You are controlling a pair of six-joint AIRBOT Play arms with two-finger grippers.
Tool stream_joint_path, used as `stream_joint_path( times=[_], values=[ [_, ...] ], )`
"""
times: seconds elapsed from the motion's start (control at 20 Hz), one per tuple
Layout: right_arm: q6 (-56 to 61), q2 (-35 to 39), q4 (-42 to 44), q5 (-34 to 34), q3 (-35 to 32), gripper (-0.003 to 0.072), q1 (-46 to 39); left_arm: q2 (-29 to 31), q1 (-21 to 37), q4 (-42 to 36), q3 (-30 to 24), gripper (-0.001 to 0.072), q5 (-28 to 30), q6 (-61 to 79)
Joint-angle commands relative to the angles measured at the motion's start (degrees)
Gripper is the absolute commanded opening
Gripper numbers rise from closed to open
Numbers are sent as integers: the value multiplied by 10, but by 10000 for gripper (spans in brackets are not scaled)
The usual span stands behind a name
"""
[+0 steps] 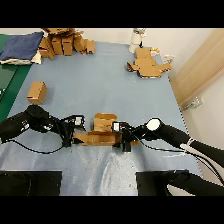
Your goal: Fold the box.
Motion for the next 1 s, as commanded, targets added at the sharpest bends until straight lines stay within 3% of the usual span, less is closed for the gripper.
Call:
stream_joint_path(
  times=[0.0, 0.05, 0.4, 0.75, 0.8, 0.85, 0.9, 0.95],
  values=[
    [0, 0, 0, 0, 0, 561, 0, 1, -2, 1, -1, 558, 33, -72],
    [0, 0, 0, 0, 0, 562, 0, 1, -2, 1, -1, 707, 33, -71],
    [0, 0, 0, 0, 0, 562, 0, 1, -21, -3, -1, 705, 2, -71],
    [0, 0, 0, 0, 0, 562, 0, 1, -97, -3, -1, 705, 89, -71],
    [0, 0, 0, 0, 0, 562, 0, 1, -102, -3, -1, 677, 93, -71],
    [0, 0, 0, 0, 0, 561, 0, 1, -106, -2, -1, 453, 93, -72],
    [0, 0, 0, 0, 0, 562, 0, 1, -106, -1, -1, 346, 91, -71],
    [0, 0, 0, 0, 0, 561, 0, 1, -106, -1, -1, 345, 92, -72]
  ],
)
